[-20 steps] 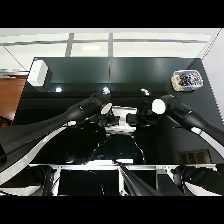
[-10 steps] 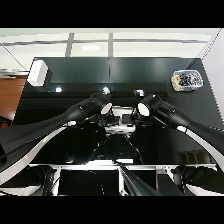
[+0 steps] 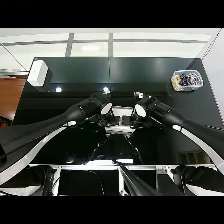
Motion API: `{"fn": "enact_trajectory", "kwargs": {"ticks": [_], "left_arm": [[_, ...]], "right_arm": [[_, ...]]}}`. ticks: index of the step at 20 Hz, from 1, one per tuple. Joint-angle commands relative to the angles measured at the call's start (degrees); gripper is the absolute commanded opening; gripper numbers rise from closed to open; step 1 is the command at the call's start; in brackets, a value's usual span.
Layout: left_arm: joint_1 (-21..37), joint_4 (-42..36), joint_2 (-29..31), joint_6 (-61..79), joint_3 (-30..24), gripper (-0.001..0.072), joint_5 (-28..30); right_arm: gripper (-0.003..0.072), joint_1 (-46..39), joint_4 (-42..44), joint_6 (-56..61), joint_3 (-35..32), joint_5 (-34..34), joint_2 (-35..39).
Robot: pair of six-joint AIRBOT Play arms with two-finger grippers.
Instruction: Fold the box and place the chain.
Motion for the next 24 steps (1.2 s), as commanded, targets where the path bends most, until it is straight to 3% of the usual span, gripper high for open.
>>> {"fn": "enact_trajectory", "kwargs": {"ticks": [1,3,4,5,6,7,9,12,13,14,15,18,21,24], "left_arm": [[0.00,0.07,-0.02,0.02,-0.02,0.0027,-0.04],[0.00,0.07,-0.02,0.02,-0.02,0.0027,-0.02],[0.00,0.07,-0.02,0.02,-0.02,0.0027,-0.02],[0.00,0.07,-0.02,0.02,-0.02,0.0028,-0.02],[0.00,0.07,-0.02,0.02,-0.02,0.0028,-0.02],[0.00,0.07,-0.02,0.02,-0.02,0.0028,-0.02],[0.00,0.07,-0.02,0.02,-0.02,0.0028,-0.02],[0.00,0.07,-0.02,0.02,-0.02,0.0028,-0.04],[0.00,0.07,-0.02,0.02,-0.02,0.0028,-0.04],[0.00,0.07,-0.02,0.02,-0.02,0.0028,-0.04],[0.00,0.07,-0.02,0.02,-0.02,0.0028,-0.04],[0.00,0.04,-0.02,0.02,-0.02,0.0028,-0.07],[0.00,0.09,-0.02,0.02,-0.02,0.0028,-0.07],[0.00,0.09,-0.02,0.02,-0.02,0.0028,-0.04]], "right_arm": [[0.0016,0.07,0.68,0.07,0.02,-1.11,-0.15],[0.0019,0.07,0.63,0.07,0.02,-1.11,-0.15],[0.0081,0.07,0.63,0.02,0.02,-1.11,-0.15],[0.0232,0.04,0.63,0.04,0.02,-1.14,-0.15],[0.0251,0.04,0.63,0.02,0.02,-1.14,-0.15],[0.0249,0.04,0.52,0.02,0.02,-1.14,-0.15],[0.0019,0.04,0.37,0.02,0.00,-1.18,-0.15],[0.0020,0.02,0.17,0.00,0.02,-1.73,-0.15],[0.0134,-0.15,0.04,0.00,0.02,-1.60,-0.11],[0.0390,-0.44,0.11,-0.02,0.13,-0.96,0.04],[0.0448,-0.76,0.11,-1.16,0.35,-0.24,0.52],[0.0447,-1.38,0.42,-8.70,2.36,3.63,4.90],[0.0447,-2.56,-2.78,-12.90,3.98,5.79,14.05],[0.0446,-5.27,-21.33,-12.94,4.11,6.36,22.84]]}}
